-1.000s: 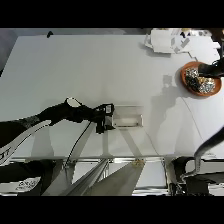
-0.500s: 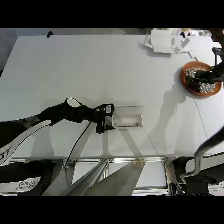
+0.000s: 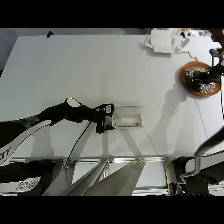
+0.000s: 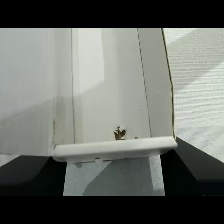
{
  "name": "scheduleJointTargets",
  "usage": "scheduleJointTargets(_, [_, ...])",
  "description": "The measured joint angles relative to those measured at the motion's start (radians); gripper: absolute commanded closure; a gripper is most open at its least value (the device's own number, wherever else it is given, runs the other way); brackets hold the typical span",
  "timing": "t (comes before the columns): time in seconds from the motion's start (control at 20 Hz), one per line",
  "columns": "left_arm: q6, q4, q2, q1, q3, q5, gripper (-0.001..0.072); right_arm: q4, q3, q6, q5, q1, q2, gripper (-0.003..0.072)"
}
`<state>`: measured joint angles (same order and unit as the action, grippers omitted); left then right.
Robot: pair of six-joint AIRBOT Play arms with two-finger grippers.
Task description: Fold the box and place the chain.
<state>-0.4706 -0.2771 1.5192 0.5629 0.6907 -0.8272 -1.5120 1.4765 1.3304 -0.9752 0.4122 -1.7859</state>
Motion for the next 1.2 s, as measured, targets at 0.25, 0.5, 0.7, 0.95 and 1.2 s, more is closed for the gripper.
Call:
scheduleJointTargets(0.25, [0.0, 0.0, 0.0, 0.0, 0.0, 0.0, 0.0636, -0.003, 0.002, -0.001, 0.005, 0.0, 0.018, 0.0669])
scheduleJointTargets(0.5, [0.0, 0.0, 0.0, 0.0, 0.0, 0.0, 0.0636, -0.011, 0.003, -0.005, 0.012, 0.0, 0.109, 0.0669])
scheduleJointTargets(0.7, [0.0, 0.0, 0.0, 0.0, 0.0, 0.0, 0.0636, 0.031, 0.003, -0.04, -0.084, 0.0, 0.205, 0.067])
scheduleJointTargets(0.95, [0.0, 0.0, 0.0, 0.0, 0.0, 0.0, 0.0636, 0.231, 0.003, -0.099, -0.287, -0.006, 0.428, 0.067])
scheduleJointTargets(1.2, [0.0, 0.0, 0.0, 0.0, 0.0, 0.0, 0.0636, 0.343, 0.003, -0.112, -0.427, -0.072, 0.666, 0.067])
